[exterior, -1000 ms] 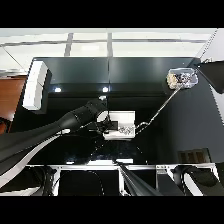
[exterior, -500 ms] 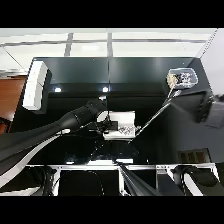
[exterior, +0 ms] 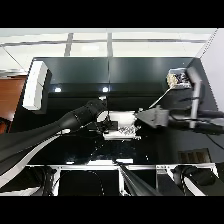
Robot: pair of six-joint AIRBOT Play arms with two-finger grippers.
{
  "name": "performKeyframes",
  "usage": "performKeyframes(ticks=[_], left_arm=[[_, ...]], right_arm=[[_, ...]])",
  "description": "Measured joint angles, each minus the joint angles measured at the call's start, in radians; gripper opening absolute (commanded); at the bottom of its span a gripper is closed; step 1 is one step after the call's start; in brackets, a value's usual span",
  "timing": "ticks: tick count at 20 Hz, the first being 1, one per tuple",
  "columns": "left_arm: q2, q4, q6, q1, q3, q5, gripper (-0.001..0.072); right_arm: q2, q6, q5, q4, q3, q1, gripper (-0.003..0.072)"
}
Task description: Fold the box and place the chain.
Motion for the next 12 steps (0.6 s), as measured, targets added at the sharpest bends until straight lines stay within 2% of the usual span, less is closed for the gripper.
performKeyframes(ticks=[5, 12], left_arm=[[0.0, 0.0, 0.0, 0.0, 0.0, 0.0, 0.0029], [0.0, 0.0, 0.0, 0.0, 0.0, 0.0, 0.0029]], right_arm=[[-0.121, -0.024, -0.094, -0.015, -0.017, 0.092, 0.0022], [-0.161, -0.037, -0.114, -0.04, -0.022, 0.108, 0.0022]])
